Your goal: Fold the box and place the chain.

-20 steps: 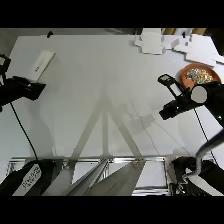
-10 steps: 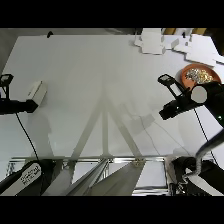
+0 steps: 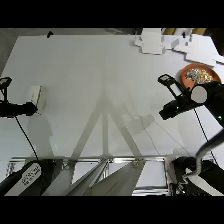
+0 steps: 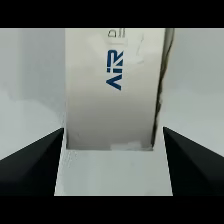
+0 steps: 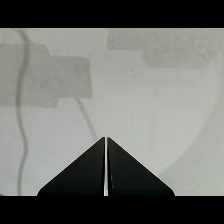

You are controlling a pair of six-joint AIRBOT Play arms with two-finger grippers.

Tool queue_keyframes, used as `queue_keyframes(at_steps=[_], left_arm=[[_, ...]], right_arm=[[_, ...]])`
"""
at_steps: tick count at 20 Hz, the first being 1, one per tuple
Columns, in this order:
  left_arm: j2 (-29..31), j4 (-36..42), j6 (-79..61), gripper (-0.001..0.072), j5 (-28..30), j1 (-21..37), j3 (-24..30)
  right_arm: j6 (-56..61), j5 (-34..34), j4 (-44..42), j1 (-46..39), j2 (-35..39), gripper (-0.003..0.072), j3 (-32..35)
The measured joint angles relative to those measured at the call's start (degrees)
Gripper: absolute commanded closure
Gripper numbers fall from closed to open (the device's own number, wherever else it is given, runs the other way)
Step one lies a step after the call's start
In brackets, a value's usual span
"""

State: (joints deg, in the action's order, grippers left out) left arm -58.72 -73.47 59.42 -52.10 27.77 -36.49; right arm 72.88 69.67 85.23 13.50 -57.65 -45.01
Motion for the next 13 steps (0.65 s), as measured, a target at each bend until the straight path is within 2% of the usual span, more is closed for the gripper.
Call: queue_keyframes(at_steps=[7,13], left_arm=[[12.02,4.37,0.87,0.0013,0.24,-2.75,0.00],[14.82,4.76,1.22,0.0013,-0.07,-4.17,0.00]], right_arm=[[0.00,0.00,0.00,-0.02,0.00,0.0665,0.00],[0.00,0.00,0.02,-0.02,0.00,0.0665,0.00]])
